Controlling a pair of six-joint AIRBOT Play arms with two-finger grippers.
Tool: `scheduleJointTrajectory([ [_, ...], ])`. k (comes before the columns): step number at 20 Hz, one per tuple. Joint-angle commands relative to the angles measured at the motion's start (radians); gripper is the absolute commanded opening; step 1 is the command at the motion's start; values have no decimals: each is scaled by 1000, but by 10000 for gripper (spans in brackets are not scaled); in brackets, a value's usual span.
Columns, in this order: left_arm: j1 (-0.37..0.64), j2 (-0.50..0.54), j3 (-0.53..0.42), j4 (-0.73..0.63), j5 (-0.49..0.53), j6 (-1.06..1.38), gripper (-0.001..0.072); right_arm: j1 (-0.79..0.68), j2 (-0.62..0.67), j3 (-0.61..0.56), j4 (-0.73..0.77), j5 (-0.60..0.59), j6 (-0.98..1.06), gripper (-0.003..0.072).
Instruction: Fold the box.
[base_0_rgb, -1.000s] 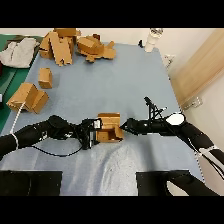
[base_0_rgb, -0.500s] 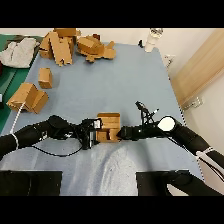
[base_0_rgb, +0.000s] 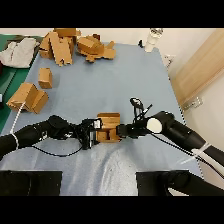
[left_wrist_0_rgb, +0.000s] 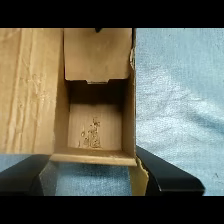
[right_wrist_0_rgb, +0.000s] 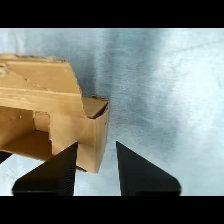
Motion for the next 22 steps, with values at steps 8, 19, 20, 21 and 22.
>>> scheduleJointTrajectory([
  [8,0,0,0,0,0,0,472,190,-351,269,-172,187,309,416],
  [19,0,0,0,0,0,0,472,190,-462,328,-231,355,352,1],
  [20,0,0,0,0,0,0,472,190,-462,328,-231,350,351,2],
  [21,0,0,0,0,0,0,472,190,-462,328,-227,339,328,13],
  [22,0,0,0,0,0,0,472,190,-462,333,-224,340,321,178],
])
